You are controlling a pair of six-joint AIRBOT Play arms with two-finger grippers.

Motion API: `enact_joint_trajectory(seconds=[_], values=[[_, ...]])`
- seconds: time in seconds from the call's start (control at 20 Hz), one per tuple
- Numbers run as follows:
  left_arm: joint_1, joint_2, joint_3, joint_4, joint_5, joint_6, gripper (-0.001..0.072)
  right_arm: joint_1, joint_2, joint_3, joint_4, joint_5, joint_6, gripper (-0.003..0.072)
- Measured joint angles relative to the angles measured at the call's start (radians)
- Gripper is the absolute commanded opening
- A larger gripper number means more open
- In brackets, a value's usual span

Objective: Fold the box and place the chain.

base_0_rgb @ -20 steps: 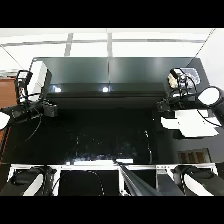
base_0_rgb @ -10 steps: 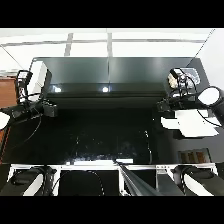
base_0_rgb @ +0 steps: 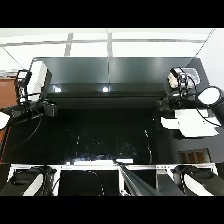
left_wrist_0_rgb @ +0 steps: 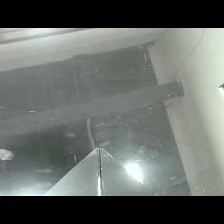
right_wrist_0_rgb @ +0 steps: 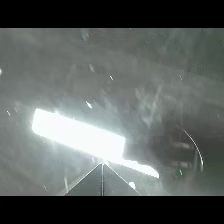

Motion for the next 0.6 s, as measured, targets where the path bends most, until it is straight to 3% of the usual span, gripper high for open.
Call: enact_joint_trajectory(seconds=[0.05,0.1,0.15,0.2,0.25,0.3,0.45,0.6], values=[[0.000,0.000,0.000,-0.006,0.000,0.000,0.0028,0.000,-0.001,0.000,0.018,-0.058,0.000,0.0021],[0.000,0.000,0.000,-0.009,0.001,0.000,0.0028,0.001,-0.003,0.000,0.031,-0.130,0.000,0.0245],[0.000,0.000,0.000,-0.012,0.007,0.000,0.0029,0.001,-0.006,0.000,0.040,-0.217,0.000,0.0715],[0.000,0.000,0.000,-0.015,0.021,0.000,0.0064,0.001,-0.013,0.000,0.048,-0.312,0.000,0.0709],[0.000,0.000,0.000,-0.017,0.031,0.000,0.0320,0.000,-0.021,0.000,0.048,-0.393,-0.002,0.0709],[0.000,0.000,0.000,-0.018,0.048,0.000,0.0720,-0.005,-0.031,0.000,0.039,-0.470,-0.004,0.0706],[0.000,-0.002,0.000,-0.020,0.080,-0.004,0.0706,-0.109,-0.055,0.016,-0.018,-0.568,0.021,0.0705],[0.002,-0.012,0.000,-0.019,0.096,-0.004,0.0706,-0.392,-0.087,0.059,-0.050,-0.531,0.127,0.0704]])
